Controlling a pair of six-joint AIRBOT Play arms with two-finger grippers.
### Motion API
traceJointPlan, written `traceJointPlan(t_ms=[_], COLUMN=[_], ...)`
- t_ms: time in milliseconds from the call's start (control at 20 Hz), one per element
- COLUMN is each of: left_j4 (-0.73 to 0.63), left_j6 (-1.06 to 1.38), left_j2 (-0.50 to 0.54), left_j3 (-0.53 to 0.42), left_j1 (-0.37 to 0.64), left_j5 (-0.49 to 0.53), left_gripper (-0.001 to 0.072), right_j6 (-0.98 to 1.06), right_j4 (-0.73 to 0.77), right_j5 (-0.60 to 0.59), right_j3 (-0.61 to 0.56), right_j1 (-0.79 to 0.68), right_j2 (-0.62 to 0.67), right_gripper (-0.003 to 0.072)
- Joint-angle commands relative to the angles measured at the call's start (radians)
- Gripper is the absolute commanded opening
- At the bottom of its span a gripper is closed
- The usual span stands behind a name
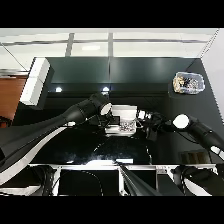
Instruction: Fold the box and place the chain.
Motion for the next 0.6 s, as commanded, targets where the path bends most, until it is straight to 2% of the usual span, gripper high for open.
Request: traceJointPlan(t_ms=[0,200,300,400,550], left_j4=[0.000,0.000,0.000,0.000,0.000], left_j6=[0.000,0.000,0.000,0.000,0.000], left_j2=[0.000,0.000,0.000,0.000,0.000], left_j3=[0.000,0.000,0.000,0.000,0.000], left_j1=[0.000,0.000,0.000,0.000,0.000], left_j5=[0.000,0.000,0.000,0.000,0.000], left_gripper=[0.0028,0.0027,0.0027,0.0027,0.0027], right_j6=[0.312,0.529,0.588,0.602,0.602], right_j4=[-0.147,-0.132,-0.059,0.061,0.299], right_j5=[0.172,0.367,0.439,0.455,0.408], right_j3=[0.060,0.190,0.259,0.303,0.308], right_j1=[0.001,0.001,0.001,0.001,0.006], right_j2=[0.086,0.138,0.138,0.138,0.130], right_gripper=[0.0054,0.0054,0.0054,0.0054,0.0055])
